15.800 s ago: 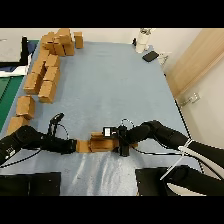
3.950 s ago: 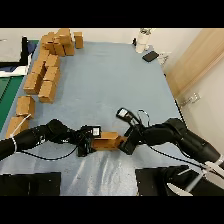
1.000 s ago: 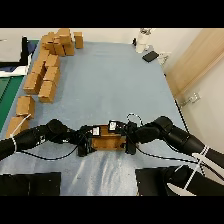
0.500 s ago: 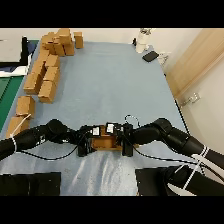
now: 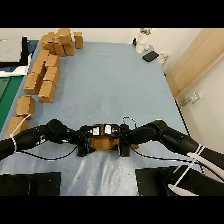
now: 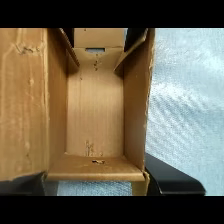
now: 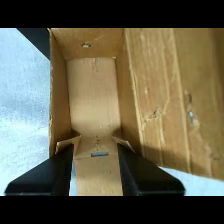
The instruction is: Fold the box.
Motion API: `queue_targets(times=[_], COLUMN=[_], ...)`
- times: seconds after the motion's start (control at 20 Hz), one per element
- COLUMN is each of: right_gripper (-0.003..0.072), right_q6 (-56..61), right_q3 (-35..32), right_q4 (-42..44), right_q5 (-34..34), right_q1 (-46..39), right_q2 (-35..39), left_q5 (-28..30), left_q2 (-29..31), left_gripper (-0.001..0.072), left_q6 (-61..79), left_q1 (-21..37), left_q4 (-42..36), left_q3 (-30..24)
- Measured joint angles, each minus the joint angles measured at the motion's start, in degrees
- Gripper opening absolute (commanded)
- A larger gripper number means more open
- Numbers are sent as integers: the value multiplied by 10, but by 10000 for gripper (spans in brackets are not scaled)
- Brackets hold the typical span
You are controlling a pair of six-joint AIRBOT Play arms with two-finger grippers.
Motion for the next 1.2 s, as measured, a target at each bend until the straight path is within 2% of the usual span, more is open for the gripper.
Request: queue_targets(times=[0.15,0.25,0.35,0.5,0.7,0.85,1.0,1.2], right_gripper=[451,315,128,6,5,5,5,4], right_q6=[-5,7,82,256,504,639,695,697], right_q3=[0,2,11,28,38,31,10,-28], right_q4=[6,2,-38,-143,-261,-303,-287,-202], right_q5=[-1,-10,-47,-117,-198,-239,-241,-195], right_q1=[0,0,0,0,-25,-81,-134,-161], right_q2=[-2,3,16,52,115,134,129,96], left_q5=[0,0,0,0,0,0,0,0], left_q2=[0,0,0,0,0,0,0,0], left_gripper=[442,441,442,442,442,441,442,442], left_q6=[0,1,1,-1,-1,-1,-1,0], left_q1=[0,0,0,0,0,0,0,0], left_q4=[0,0,0,0,0,0,0,0], left_q3=[0,0,0,0,0,0,0,0])
